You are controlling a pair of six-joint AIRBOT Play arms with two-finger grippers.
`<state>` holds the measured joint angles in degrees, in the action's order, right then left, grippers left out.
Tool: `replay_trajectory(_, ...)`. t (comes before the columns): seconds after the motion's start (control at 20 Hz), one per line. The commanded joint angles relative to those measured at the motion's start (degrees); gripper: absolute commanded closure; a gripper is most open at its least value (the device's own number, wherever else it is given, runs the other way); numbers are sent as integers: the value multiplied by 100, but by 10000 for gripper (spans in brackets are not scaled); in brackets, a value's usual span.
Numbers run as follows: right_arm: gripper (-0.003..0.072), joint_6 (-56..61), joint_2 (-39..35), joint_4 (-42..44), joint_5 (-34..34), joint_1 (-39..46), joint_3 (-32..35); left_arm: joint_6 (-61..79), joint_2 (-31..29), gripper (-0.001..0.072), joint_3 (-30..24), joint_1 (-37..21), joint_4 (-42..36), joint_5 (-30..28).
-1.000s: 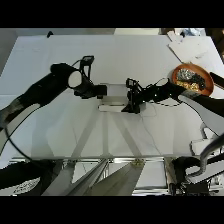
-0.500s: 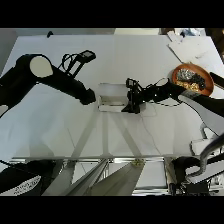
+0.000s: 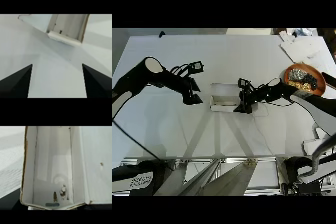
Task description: Fold the box and place the chain.
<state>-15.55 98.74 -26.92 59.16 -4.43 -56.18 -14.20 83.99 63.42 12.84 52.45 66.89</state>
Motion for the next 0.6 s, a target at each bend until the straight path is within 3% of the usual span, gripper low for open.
replay_trajectory(0.0,152,2,-4,0,0,-2,-2,1974,649,10,-11,-162,-1025,-37)
replay_trajectory(0.1,152,2,-4,0,0,-2,-2,2981,1019,10,-11,-262,-1591,74)
replay_trajectory(0.2,152,2,-4,0,0,-2,-2,3123,1290,11,-11,-293,-1875,66)
replay_trajectory(0.55,152,2,-4,0,0,-2,-2,3495,1558,9,-9,-295,-1897,369)
